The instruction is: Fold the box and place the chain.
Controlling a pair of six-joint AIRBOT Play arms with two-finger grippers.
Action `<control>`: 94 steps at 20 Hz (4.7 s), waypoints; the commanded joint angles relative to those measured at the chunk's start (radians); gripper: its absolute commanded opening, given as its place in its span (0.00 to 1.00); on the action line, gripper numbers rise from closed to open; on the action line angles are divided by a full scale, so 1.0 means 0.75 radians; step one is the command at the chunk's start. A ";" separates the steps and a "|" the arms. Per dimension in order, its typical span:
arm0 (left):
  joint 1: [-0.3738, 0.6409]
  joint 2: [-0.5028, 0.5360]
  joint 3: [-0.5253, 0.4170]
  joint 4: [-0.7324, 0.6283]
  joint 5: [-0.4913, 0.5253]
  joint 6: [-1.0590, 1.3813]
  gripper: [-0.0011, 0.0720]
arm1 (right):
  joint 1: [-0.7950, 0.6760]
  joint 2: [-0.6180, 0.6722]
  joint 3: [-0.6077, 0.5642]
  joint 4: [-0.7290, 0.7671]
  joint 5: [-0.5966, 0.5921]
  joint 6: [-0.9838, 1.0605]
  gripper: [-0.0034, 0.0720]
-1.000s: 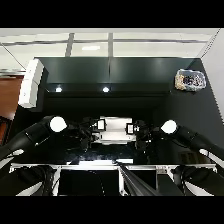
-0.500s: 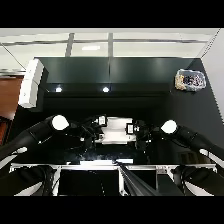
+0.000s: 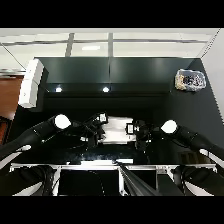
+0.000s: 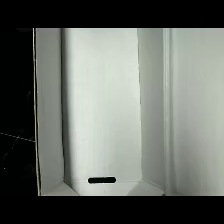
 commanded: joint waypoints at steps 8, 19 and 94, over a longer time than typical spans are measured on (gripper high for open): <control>0.115 0.337 0.046 0.634 -0.143 -0.660 0.05 | 0.001 0.001 0.002 0.000 0.001 -0.001 0.35; 0.830 0.389 -0.156 0.436 -0.397 -1.647 0.05 | 0.001 0.001 0.002 0.000 0.001 -0.001 0.35; -0.311 -0.276 0.553 1.059 -0.492 -2.585 0.74 | 0.001 0.001 0.002 0.000 0.001 -0.001 0.35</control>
